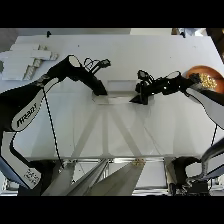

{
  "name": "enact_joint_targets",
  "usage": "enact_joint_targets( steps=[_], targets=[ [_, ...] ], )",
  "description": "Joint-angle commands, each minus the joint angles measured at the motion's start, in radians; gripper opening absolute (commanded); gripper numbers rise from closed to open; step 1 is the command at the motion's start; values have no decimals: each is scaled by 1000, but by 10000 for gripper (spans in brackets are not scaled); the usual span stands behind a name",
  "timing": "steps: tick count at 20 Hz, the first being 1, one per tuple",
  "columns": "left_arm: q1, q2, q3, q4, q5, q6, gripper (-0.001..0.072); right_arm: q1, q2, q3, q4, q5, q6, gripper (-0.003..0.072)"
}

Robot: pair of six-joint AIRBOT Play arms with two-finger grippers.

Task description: Fold the box and place the chain.

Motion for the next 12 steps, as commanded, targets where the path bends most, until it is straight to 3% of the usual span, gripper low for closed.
enact_joint_targets(
  steps=[1,9,12],
  targets=[
    [13,0,0,0,-21,-121,211,0,1,0,-2,2,-1,335],
    [14,0,0,-133,-37,-238,207,0,1,0,-2,2,-1,335],
    [14,0,0,-125,-51,-284,206,0,1,0,-2,2,-1,335]
  ],
)
